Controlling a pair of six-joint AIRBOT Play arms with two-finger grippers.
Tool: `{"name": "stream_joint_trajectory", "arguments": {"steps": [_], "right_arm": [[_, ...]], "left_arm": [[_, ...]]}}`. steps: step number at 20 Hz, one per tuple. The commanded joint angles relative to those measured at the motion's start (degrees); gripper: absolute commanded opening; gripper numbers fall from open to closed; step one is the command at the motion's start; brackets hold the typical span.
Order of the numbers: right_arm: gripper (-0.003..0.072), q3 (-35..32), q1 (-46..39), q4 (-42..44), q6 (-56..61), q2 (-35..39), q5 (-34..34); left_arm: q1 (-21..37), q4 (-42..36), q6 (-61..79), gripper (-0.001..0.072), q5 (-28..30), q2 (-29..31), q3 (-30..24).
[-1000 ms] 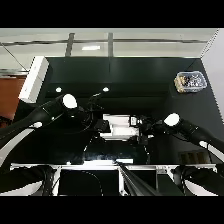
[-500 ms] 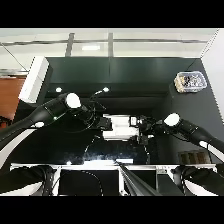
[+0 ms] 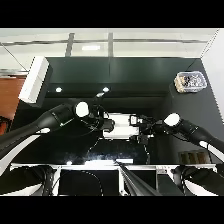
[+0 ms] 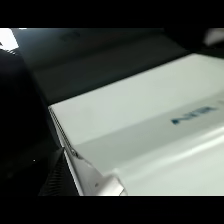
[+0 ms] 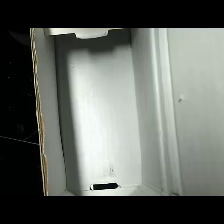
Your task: Fold the box and place the chain.
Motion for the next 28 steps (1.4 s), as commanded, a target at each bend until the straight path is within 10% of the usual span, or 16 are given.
{"name": "stream_joint_trajectory", "arguments": {"steps": [1,7,9,28], "right_arm": [[0.0202,0.0,0.0,0.0,0.0,0.0,0.0],[0.0202,0.0,0.0,0.0,0.0,0.0,0.0],[0.0202,0.0,0.0,0.0,0.0,0.0,0.0],[0.0202,0.0,0.0,0.0,0.0,0.0,0.0]], "left_arm": [[-3.1,9.5,-11.2,0.0482,0.3,-0.1,0.7],[-7.7,19.2,-21.1,0.0475,-7.5,-4.8,7.7],[-8.4,19.2,-22.5,0.0271,-8.2,-6.0,9.4],[-8.4,20.0,-29.2,0.0151,-12.7,-9.8,11.9]]}}
